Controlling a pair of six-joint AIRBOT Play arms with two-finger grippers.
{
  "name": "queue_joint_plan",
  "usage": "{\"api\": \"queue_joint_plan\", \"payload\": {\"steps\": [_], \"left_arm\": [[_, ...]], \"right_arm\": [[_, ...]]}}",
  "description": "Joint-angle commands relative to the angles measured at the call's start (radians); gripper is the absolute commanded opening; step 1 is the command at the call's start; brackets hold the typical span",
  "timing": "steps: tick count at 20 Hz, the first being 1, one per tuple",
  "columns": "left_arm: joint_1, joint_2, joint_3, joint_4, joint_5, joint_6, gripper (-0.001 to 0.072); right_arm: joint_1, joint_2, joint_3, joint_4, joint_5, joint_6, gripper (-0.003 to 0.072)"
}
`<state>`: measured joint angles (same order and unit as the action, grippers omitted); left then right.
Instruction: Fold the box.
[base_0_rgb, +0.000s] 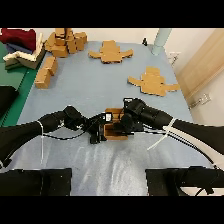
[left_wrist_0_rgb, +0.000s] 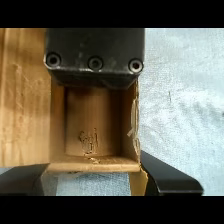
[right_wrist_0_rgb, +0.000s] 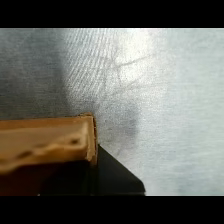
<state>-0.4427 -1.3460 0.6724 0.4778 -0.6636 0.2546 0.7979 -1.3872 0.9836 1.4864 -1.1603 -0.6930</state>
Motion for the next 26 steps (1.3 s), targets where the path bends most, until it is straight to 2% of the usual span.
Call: {"api": "queue_joint_plan", "payload": {"steps": [1, 2, 7, 16, 17, 19, 20, 22, 26], "left_arm": [[0.000, 0.000, 0.000, 0.000, 0.000, -0.001, 0.0388], [0.000, 0.000, 0.000, 0.000, 0.000, -0.001, 0.0388], [0.000, 0.000, 0.000, 0.000, 0.000, -0.001, 0.0388], [0.000, 0.000, 0.000, 0.000, 0.000, -0.001, 0.0388], [0.000, 0.000, 0.000, 0.000, 0.000, -0.001, 0.0388], [0.000, 0.000, 0.000, 0.000, 0.000, -0.001, 0.0388], [0.000, 0.000, 0.000, 0.000, 0.000, -0.001, 0.0388], [0.000, 0.000, 0.000, 0.000, 0.000, -0.001, 0.0388], [0.000, 0.000, 0.000, 0.000, 0.000, -0.001, 0.0388]], "right_arm": [[0.000, -0.005, 0.000, 0.003, 0.004, -0.007, 0.0122], [0.000, -0.002, 0.002, 0.003, 0.004, -0.008, 0.0304], [-0.001, 0.055, 0.005, 0.002, 0.003, -0.007, 0.0304], [-0.049, 0.237, 0.016, 0.005, -0.023, 0.015, 0.0298], [-0.071, 0.252, 0.016, 0.005, -0.029, 0.015, 0.0269], [-0.132, 0.272, 0.015, 0.006, -0.040, -0.010, 0.0118], [-0.174, 0.273, 0.015, 0.016, -0.042, -0.040, 0.0003], [-0.294, 0.261, 0.015, 0.132, -0.015, -0.192, 0.0001], [-0.624, 0.149, 0.016, 0.621, 0.071, -0.639, 0.0001]]}}
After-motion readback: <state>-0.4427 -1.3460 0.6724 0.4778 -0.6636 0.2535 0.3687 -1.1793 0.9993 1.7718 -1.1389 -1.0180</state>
